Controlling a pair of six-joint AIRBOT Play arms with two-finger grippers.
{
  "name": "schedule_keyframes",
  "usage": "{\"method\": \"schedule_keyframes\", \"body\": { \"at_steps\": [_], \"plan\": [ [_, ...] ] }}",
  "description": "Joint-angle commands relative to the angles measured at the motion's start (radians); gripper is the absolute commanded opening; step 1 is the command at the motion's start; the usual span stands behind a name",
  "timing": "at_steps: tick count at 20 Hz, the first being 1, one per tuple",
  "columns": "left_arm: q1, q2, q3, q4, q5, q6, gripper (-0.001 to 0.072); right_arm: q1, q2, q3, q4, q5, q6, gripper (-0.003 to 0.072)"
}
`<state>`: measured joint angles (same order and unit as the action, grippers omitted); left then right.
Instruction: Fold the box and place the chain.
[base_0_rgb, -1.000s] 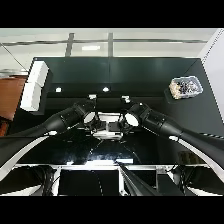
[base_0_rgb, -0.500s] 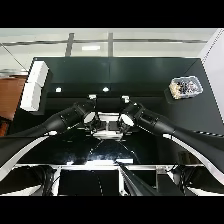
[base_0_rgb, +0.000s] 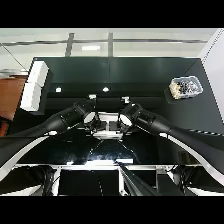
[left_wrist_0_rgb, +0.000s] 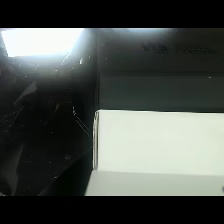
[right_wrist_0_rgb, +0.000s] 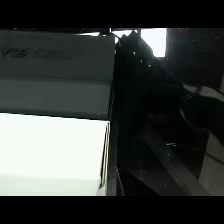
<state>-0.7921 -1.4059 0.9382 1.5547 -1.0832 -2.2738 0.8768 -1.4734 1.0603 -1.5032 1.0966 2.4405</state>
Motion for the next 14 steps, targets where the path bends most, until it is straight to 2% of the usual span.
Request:
{"method": "schedule_keyframes", "body": {
  "at_steps": [1, 10, 11, 12, 13, 14],
  "plan": [
    [0.0, -0.001, 0.0, 0.0, 0.0, 0.0, 0.003, 0.0, -0.01, 0.001, -0.002, -0.001, 0.006, 0.0183],
    [0.0, -0.001, 0.0, 0.0, 0.0, 0.0, 0.003, 0.0, -0.033, 0.002, 0.007, -0.004, 0.007, 0.0182],
    [0.0, -0.001, 0.0, 0.0, 0.0, 0.0, 0.003, 0.0, -0.033, 0.002, 0.008, -0.002, 0.007, 0.0106],
    [0.0, -0.001, 0.0, 0.0, 0.0, 0.0, 0.003, 0.0, -0.033, 0.002, 0.008, -0.001, 0.007, 0.0101],
    [0.0, -0.001, 0.0, 0.0, 0.0, 0.0, 0.003, 0.0, -0.033, 0.003, 0.008, -0.001, 0.007, 0.0055],
    [0.0, -0.001, 0.0, 0.0, 0.0, 0.0, 0.003, 0.0, -0.033, 0.005, 0.01, 0.0, 0.007, 0.0054]
  ]
}}
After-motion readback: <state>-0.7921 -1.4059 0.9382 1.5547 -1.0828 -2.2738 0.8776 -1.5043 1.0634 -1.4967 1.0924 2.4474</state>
